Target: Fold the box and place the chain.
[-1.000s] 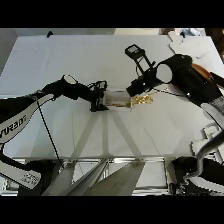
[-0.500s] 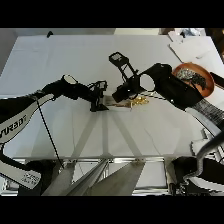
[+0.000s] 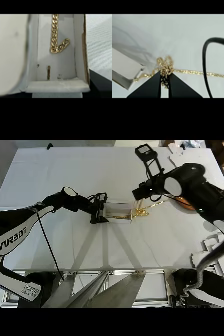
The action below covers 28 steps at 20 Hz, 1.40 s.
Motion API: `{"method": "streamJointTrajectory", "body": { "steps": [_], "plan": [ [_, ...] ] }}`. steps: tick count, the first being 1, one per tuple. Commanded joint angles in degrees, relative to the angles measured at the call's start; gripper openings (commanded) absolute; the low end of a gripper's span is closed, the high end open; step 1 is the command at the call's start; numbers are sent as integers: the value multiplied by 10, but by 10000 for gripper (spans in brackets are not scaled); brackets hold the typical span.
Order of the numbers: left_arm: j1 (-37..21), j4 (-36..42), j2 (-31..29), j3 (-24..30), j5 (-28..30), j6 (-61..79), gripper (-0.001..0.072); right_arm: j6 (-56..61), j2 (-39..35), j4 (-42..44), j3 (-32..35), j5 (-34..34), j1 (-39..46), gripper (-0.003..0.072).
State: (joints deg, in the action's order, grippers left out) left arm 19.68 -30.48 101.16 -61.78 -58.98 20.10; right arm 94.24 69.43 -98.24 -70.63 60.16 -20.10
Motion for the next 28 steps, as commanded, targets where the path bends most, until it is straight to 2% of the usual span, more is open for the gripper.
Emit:
{"method": "streamJointTrajectory", "body": {
  "steps": [1, 5, 8, 12, 19, 22, 26, 27, 28],
  "plan": [
    [0, 0, 0, 0, 0, 0, 276, -31, -22, -2, 2, 53, 4, 8],
    [0, 0, 0, 0, 0, 0, 276, -31, -22, 19, 55, 52, -13, 8],
    [0, 0, 0, 0, 0, 0, 276, -33, -21, 43, 93, 17, -40, 8],
    [0, 0, 0, 0, 0, 0, 276, -31, -2, 65, 93, -75, -79, 7],
    [0, 0, 0, 0, 0, 0, 276, 1, 104, 102, 93, -164, -92, 9],
    [0, 0, 0, 0, 0, 0, 276, 35, 123, 102, 93, -218, -92, 10],
    [0, 0, 0, 0, 0, 0, 276, 34, 124, 101, 93, -220, -92, 11],
    [0, 0, 0, 0, 0, 0, 276, 34, 123, 101, 93, -212, -92, 77],
    [0, 0, 0, 0, 0, 0, 276, 34, 123, 101, 92, -201, -92, 255]
  ]
}}
